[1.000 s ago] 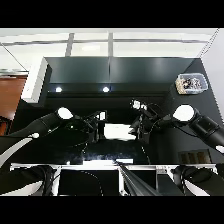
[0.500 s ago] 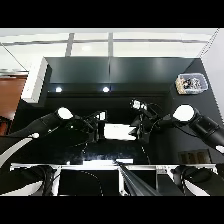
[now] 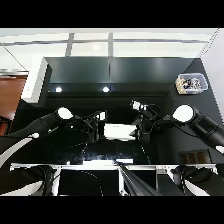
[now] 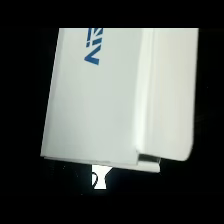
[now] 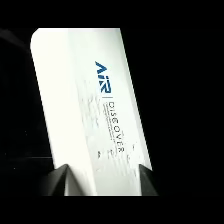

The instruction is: Fold the box and place the chain.

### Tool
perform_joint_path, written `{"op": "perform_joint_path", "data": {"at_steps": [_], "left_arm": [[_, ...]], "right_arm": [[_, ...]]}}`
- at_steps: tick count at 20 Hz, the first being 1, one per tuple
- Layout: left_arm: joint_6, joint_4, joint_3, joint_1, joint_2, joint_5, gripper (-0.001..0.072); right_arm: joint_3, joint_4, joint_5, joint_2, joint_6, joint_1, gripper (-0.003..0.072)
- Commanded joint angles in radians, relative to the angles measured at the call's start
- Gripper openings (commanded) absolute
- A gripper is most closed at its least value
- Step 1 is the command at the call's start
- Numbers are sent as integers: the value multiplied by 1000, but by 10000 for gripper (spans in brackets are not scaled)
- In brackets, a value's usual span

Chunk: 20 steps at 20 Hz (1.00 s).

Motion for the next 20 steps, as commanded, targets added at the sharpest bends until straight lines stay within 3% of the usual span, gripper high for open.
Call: {"op": "perform_joint_path", "data": {"at_steps": [1,2,20], "left_arm": [[0,0,0,-1,0,0,483],[0,0,0,0,0,0,483],[0,1,0,0,0,0,483]], "right_arm": [[0,-10,-8,0,6,1,348],[0,-10,-8,0,6,1,312],[-2,-10,-12,-5,22,18,310]]}}
